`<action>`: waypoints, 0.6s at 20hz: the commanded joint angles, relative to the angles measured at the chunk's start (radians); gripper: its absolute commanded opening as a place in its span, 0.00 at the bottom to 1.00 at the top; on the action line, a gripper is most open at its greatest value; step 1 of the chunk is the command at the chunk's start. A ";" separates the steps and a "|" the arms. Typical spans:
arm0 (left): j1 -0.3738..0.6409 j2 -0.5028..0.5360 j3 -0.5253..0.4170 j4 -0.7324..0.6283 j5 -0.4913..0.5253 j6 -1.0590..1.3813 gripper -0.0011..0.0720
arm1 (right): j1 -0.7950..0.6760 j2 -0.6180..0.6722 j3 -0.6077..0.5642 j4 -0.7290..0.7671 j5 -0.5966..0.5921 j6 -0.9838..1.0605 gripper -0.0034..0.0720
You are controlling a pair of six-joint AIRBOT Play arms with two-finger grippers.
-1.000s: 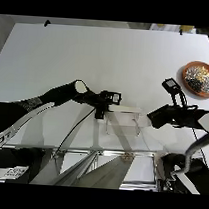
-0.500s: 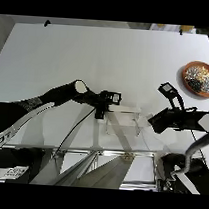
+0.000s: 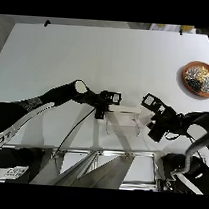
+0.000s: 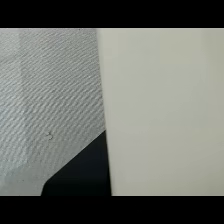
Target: Fold the box and place the chain.
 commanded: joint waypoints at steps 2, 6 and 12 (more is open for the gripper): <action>-0.001 -0.001 0.000 0.000 0.000 0.000 0.03 | 0.027 -0.002 -0.008 0.187 -0.013 -0.306 0.49; -0.001 -0.001 0.000 0.000 0.000 0.000 0.03 | 0.027 -0.009 -0.013 0.250 -0.080 -0.350 0.49; -0.001 -0.001 0.000 0.000 0.000 0.000 0.03 | 0.027 -0.014 -0.013 0.245 -0.021 -0.425 0.49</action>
